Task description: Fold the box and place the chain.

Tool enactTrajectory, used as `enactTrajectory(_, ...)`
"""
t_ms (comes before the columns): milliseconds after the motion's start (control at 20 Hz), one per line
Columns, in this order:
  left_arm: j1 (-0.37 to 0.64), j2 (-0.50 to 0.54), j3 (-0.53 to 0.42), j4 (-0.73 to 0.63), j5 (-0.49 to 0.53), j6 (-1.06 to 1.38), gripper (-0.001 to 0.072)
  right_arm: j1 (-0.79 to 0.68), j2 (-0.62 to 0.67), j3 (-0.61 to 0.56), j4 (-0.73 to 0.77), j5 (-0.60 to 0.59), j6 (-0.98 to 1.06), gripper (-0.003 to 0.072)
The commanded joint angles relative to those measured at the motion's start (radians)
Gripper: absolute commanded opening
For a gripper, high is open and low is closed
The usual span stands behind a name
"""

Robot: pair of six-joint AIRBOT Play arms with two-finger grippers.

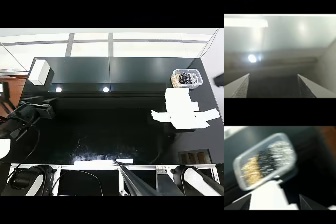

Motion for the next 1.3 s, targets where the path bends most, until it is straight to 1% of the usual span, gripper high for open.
enactTrajectory(0,-0.029,-0.127,0.0,-0.065,-0.188,-0.021,0.0706,-0.278,-0.195,0.214,-0.099,0.291,0.033,0.072)
enactTrajectory(50,-0.049,-0.185,0.0,-0.067,-0.215,-0.031,0.0706,-0.333,-0.222,0.224,-0.099,0.331,-0.004,0.072)
enactTrajectory(150,-0.092,-0.298,0.02,-0.073,-0.183,-0.119,0.0706,-0.433,-0.277,0.225,-0.085,0.379,-0.038,0.072)
enactTrajectory(200,-0.105,-0.346,0.044,-0.072,-0.163,-0.14,0.0706,-0.47,-0.309,0.225,-0.038,0.389,-0.076,0.072)
enactTrajectory(250,-0.111,-0.395,0.078,-0.072,-0.153,-0.142,0.0706,-0.5,-0.346,0.225,0.054,0.409,-0.159,0.072)
enactTrajectory(300,-0.112,-0.442,0.119,-0.068,-0.157,-0.142,0.0706,-0.523,-0.397,0.226,0.178,0.462,-0.286,0.072)
enactTrajectory(350,-0.112,-0.479,0.156,-0.064,-0.166,-0.142,0.0706,-0.531,-0.454,0.234,0.273,0.537,-0.376,0.072)
enactTrajectory(400,-0.111,-0.512,0.192,-0.06,-0.173,-0.142,0.0706,-0.528,-0.523,0.258,0.316,0.615,-0.412,0.072)
enactTrajectory(500,-0.111,-0.56,0.236,-0.058,-0.192,-0.143,0.0706,-0.5,-0.656,0.339,0.305,0.747,-0.413,0.072)
enactTrajectory(600,-0.111,-0.576,0.241,-0.058,-0.201,-0.143,0.0706,-0.467,-0.745,0.417,0.305,0.826,-0.408,0.072)
enactTrajectory(700,-0.109,-0.576,0.241,-0.058,-0.205,-0.142,0.0706,-0.433,-0.786,0.456,0.302,0.829,-0.408,0.072)
enactTrajectory(800,-0.109,-0.576,0.241,-0.058,-0.205,-0.142,0.0706,-0.393,-0.81,0.469,0.245,0.832,-0.401,0.072)
enactTrajectory(850,-0.109,-0.576,0.241,-0.058,-0.208,-0.143,0.0706,-0.37,-0.817,0.469,0.196,0.831,-0.396,0.0622)
enactTrajectory(900,-0.109,-0.576,0.241,-0.058,-0.21,-0.142,0.0706,-0.351,-0.818,0.469,0.155,0.829,-0.384,0.0485)
enactTrajectory(950,-0.109,-0.576,0.241,-0.058,-0.214,-0.143,0.0706,-0.335,-0.818,0.47,0.141,0.829,-0.383,0.0479)
enactTrajectory(1000,-0.109,-0.576,0.241,-0.058,-0.215,-0.142,0.0706,-0.327,-0.818,0.47,0.15,0.83,-0.382,0.0394)
enactTrajectory(1050,-0.109,-0.576,0.241,-0.058,-0.215,-0.142,0.0706,-0.321,-0.817,0.47,0.158,0.834,-0.383,0.0192)
enactTrajectory(1100,-0.109,-0.576,0.241,-0.058,-0.216,-0.142,0.0706,-0.318,-0.817,0.47,0.162,0.847,-0.389,0.0065)
enactTrajectory(1150,-0.109,-0.576,0.241,-0.058,-0.216,-0.142,0.0706,-0.313,-0.816,0.47,0.178,0.875,-0.413,0.0011)
enactTrajectory(1250,-0.109,-0.576,0.241,-0.058,-0.215,-0.142,0.0706,-0.313,-0.803,0.465,0.23,0.927,-0.424,0.001)
